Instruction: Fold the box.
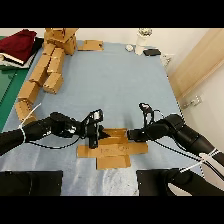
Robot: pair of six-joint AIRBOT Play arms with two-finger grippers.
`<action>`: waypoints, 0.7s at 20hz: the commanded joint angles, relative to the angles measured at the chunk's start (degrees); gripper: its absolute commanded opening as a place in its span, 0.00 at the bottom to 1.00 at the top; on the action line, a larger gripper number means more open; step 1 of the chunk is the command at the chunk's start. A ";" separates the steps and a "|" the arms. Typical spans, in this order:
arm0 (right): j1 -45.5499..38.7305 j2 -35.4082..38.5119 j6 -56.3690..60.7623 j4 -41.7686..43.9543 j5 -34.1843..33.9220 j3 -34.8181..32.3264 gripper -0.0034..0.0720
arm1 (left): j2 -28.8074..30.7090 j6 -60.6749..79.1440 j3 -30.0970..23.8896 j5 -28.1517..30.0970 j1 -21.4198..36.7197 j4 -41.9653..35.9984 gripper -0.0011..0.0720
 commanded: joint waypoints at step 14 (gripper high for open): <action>0.00 0.07 0.04 -1.22 2.62 0.00 0.05 | 3.65 1.09 1.55 5.16 0.13 0.87 0.03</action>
